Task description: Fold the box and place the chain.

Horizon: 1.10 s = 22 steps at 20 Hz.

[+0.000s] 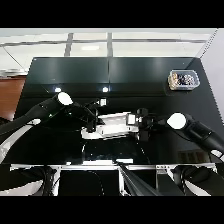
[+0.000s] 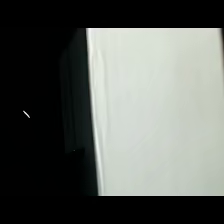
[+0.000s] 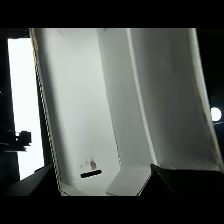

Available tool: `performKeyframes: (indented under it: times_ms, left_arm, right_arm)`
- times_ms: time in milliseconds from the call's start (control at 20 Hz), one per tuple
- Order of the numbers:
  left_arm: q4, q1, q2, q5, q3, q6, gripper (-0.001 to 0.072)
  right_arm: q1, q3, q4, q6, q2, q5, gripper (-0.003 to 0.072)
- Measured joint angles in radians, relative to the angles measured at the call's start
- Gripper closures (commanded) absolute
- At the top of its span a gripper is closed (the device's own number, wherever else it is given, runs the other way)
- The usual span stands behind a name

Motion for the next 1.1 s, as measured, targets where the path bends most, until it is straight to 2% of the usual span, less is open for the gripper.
performKeyframes:
  times_ms: [450,800,1100]
  left_arm:
    - [0.019,0.000,0.000,-0.006,0.013,0.001,0.0684]
    - [0.101,-0.028,-0.005,0.014,0.031,-0.002,0.0683]
    - [0.102,-0.043,-0.007,0.023,0.032,-0.006,0.0684]
  right_arm:
    - [-0.038,0.001,0.108,-0.024,-0.043,0.041,-0.0018]
    - [-0.038,-0.047,0.277,-0.231,-0.118,0.045,-0.0017]
    - [-0.038,-0.052,0.319,-0.344,-0.175,0.034,-0.0017]
